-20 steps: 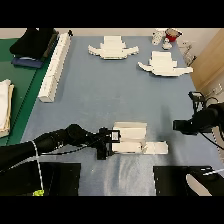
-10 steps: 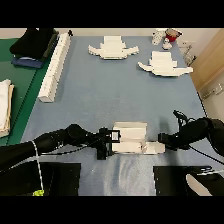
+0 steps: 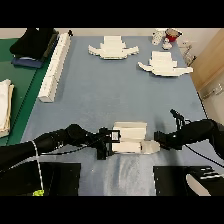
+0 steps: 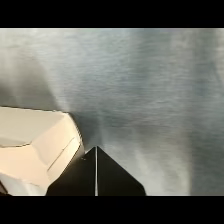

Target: Fold the box.

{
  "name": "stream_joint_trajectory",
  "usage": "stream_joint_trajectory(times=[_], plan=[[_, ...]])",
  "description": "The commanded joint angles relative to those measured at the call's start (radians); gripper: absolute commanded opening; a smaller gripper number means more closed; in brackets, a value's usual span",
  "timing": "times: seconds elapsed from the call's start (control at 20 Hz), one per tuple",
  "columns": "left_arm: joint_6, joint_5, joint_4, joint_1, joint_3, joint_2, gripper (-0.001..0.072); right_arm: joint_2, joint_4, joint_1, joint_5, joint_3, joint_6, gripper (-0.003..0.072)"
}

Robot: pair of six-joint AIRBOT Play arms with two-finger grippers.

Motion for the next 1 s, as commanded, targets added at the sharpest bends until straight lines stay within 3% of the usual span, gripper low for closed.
stream_joint_trajectory(times=[0.0,0.05,0.25,0.35,0.4,0.45,0.65,0.95], plan=[[0.000,0.000,0.000,0.000,0.000,0.000,0.0413,0.035,0.096,0.001,-0.003,0.000,-0.033,0.0004],[0.000,0.000,0.000,0.000,0.000,0.000,0.0413,0.041,0.106,0.001,-0.003,0.000,-0.034,0.0006],[0.000,0.000,0.000,0.000,0.000,0.000,0.0413,0.042,0.109,0.001,-0.003,0.030,-0.046,0.0235],[0.000,0.000,0.000,0.000,0.000,0.000,0.0413,0.042,0.109,0.001,-0.010,0.053,-0.050,0.0236],[0.000,0.000,0.000,0.000,0.000,0.000,0.0413,0.042,0.111,0.002,-0.018,0.058,-0.051,0.0279],[0.000,0.000,0.000,0.000,0.000,0.000,0.0413,0.042,0.111,0.009,-0.026,0.057,-0.052,0.0448],[0.000,0.000,0.000,0.000,0.000,0.000,0.0412,0.038,0.101,0.087,-0.032,0.050,-0.063,0.0468],[0.000,0.000,0.000,0.000,0.000,0.000,0.0413,0.008,0.082,0.204,0.058,0.049,-0.063,0.0447]])
